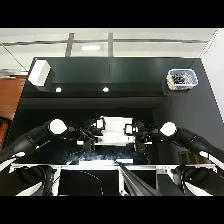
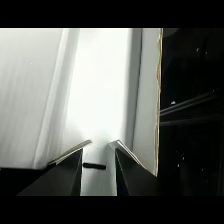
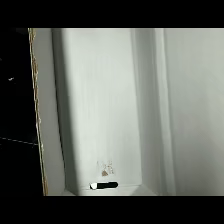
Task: Fold the box and place the chain.
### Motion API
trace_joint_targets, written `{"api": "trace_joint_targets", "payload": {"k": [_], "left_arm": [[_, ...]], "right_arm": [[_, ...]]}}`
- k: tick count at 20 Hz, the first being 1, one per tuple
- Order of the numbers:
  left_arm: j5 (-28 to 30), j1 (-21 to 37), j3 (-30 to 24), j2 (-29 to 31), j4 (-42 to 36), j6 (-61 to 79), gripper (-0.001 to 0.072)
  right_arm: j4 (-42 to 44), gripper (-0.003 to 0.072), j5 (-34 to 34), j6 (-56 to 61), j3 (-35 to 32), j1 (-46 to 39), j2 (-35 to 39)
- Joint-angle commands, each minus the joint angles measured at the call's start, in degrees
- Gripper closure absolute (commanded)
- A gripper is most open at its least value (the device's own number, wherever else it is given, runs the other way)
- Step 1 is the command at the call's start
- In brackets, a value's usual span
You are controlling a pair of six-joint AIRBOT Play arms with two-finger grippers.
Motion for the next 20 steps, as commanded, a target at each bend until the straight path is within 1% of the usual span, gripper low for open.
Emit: {"api": "trace_joint_targets", "payload": {"k": [1, 4, 9, 10, 11, 12, 13, 14, 15, 16, 17, 18, 19, 20], "left_arm": [[1.07, -1.84, 0.02, -1.49, -3.58, 0.04, 0.0451], [1.29, -2.93, 0.02, -3.52, -3.3, 0.04, 0.0452], [2.32, -2.91, 0.02, -3.32, -3.32, -0.02, 0.0451], [2.36, -2.91, 0.02, -3.32, -3.34, 0.0, 0.044], [2.6, -2.91, 0.02, -3.32, -3.34, 0.0, 0.0363], [2.86, -2.91, 0.02, -3.32, -3.34, 0.04, 0.0263], [3.1, -2.89, 0.02, -3.32, -3.3, 0.04, 0.0221], [3.28, -2.91, 0.04, -3.32, -2.91, 0.02, 0.0295], [3.39, -2.91, 0.09, -3.32, -2.67, 0.02, 0.0429], [3.48, -2.91, 0.09, -3.3, -2.75, 0.0, 0.0342], [3.34, -2.8, 0.13, -3.15, -2.43, -0.02, 0.0325], [2.62, -2.34, 0.24, -2.38, -0.37, -0.61, 0.048], [1.75, -1.33, 0.52, -1.05, 3.21, -3.85, 0.0517], [1.29, 0.31, 0.72, 1.22, 8.09, -9.92, 0.0544]], "right_arm": [[0.07, 0.0204, 0.0, 0.04, -0.02, 0.04, -0.04], [0.07, 0.0204, 0.02, 0.04, -0.02, 0.04, -0.04], [0.07, 0.0204, 0.02, 0.07, -0.02, 0.04, -0.04], [0.07, 0.0204, 0.0, 0.04, -0.02, 0.04, -0.04], [0.07, 0.0204, 0.02, 0.04, -0.02, 0.04, -0.04], [0.07, 0.0204, 0.0, 0.04, -0.02, 0.04, -0.04], [0.07, 0.0204, 0.02, 0.07, -0.02, 0.04, -0.04], [0.07, 0.0204, 0.02, 0.07, -0.02, 0.04, -0.04], [0.07, 0.0204, 0.02, 0.04, -0.02, 0.04, -0.04], [0.07, 0.0204, 0.0, 0.07, -0.02, 0.04, -0.04], [0.07, 0.0204, 0.02, 0.04, -0.02, 0.04, -0.04], [0.07, 0.0204, 0.02, 0.07, -0.02, 0.04, -0.04], [0.09, 0.0204, 0.0, 0.07, -0.02, 0.04, -0.04], [0.07, 0.0204, 0.0, 0.07, -0.02, 0.04, -0.04]]}}
